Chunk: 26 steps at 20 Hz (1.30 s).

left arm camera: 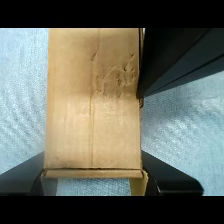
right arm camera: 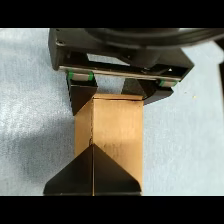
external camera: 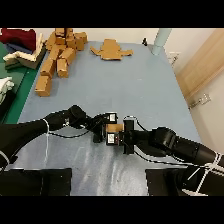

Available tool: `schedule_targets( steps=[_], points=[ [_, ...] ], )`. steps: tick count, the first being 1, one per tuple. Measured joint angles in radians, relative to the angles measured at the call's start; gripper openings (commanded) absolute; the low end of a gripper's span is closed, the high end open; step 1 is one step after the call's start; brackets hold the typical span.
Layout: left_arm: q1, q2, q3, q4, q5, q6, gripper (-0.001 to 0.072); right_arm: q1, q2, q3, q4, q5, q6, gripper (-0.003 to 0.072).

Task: Fold the box.

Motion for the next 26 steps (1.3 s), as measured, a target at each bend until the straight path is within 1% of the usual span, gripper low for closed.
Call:
schedule_targets(
  steps=[6,13,20,26],
  points=[
    [0.0,0.0,0.0,0.0,0.0,0.0,0.04,0.0,0.003,0.0,-0.002,0.0,0.0,0.0004],
    [0.0,0.0,0.0,0.0,0.0,0.0,0.0401,0.0,0.044,0.0,-0.005,0.002,0.0,0.0004],
    [0.0,0.0,0.0,0.0,0.0,0.0,0.0401,-0.001,0.002,0.0,-0.017,0.007,0.0,0.0004],
    [0.0,0.0,0.0,0.0,0.0,0.0,0.04,0.0,-0.01,0.0,-0.015,0.008,0.001,0.0004]
  ],
)
